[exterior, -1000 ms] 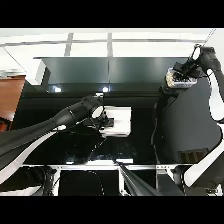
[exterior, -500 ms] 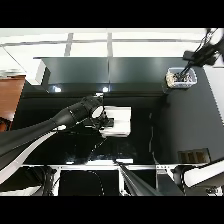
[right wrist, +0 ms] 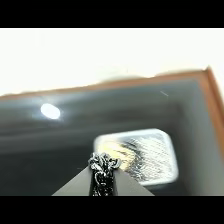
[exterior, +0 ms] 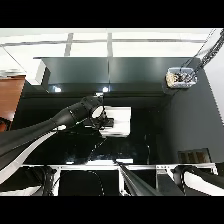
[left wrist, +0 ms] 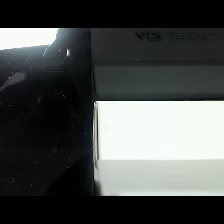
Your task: Fold the box and place the chain.
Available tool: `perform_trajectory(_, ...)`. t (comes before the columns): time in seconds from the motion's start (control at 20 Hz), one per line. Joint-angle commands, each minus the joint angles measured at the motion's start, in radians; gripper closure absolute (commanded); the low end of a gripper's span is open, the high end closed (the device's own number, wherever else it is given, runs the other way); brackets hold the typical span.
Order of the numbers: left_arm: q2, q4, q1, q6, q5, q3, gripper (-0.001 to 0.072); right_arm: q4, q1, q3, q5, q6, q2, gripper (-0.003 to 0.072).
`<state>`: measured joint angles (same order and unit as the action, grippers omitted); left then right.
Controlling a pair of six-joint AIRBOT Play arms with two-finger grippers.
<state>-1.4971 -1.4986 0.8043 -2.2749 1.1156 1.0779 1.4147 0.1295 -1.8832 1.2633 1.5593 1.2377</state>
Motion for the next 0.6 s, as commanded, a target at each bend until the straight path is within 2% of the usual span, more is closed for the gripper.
perform_trajectory(0.0, 0.001, 0.0, -0.001, 0.0, -0.006, 0.0, 0.0683, -0.171, -0.001, -0.001, 0.048, -0.039, -0.127, 0.067)
perform_trajectory(0.25, 0.001, 0.0, -0.001, 0.0, -0.004, 0.0, 0.0683, -0.335, -0.001, -0.001, 0.089, -0.046, -0.216, 0.0671)
perform_trajectory(0.55, 0.001, 0.0, -0.001, 0.0, -0.004, 0.0, 0.0683, -0.58, -0.001, -0.001, 0.171, -0.055, -0.227, 0.0671)
